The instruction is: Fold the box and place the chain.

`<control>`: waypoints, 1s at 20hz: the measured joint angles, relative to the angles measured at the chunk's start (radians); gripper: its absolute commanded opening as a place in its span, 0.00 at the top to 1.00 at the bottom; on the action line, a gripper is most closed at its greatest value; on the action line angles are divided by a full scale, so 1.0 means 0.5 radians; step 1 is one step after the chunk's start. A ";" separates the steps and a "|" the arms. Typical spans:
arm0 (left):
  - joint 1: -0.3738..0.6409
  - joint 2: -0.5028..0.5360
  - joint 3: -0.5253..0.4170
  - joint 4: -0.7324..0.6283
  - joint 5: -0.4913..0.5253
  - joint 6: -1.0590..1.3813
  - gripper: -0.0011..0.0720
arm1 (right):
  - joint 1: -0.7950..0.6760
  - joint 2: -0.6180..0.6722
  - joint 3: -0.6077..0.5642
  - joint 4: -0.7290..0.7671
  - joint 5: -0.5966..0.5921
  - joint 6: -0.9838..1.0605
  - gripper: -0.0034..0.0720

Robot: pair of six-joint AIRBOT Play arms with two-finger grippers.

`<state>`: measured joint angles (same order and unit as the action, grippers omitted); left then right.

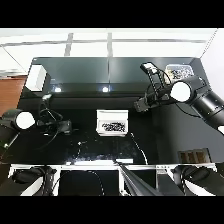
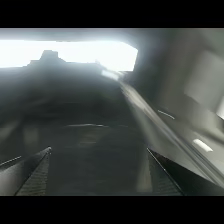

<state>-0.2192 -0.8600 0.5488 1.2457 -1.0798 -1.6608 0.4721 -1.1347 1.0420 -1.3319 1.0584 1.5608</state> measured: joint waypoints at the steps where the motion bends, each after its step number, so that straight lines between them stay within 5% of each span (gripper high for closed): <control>1: 0.061 -0.031 -0.043 -0.237 0.043 0.362 0.05 | -0.001 0.000 0.000 -0.002 0.000 0.005 0.54; 5: 0.140 -0.186 -0.123 -0.805 0.163 1.668 0.00 | -0.001 0.000 0.000 -0.005 -0.002 0.009 0.54; 10: -0.036 -0.295 -0.134 -1.022 0.304 3.088 0.00 | -0.001 0.000 0.000 -0.006 0.014 0.030 0.54; 20: -0.228 -0.735 0.001 -1.343 0.552 3.886 0.00 | -0.001 0.000 0.000 -0.003 0.032 0.093 0.54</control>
<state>-0.3332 -1.2274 0.5491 0.5743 -0.8036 0.2821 0.4717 -1.1347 1.0420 -1.3334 1.0744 1.6073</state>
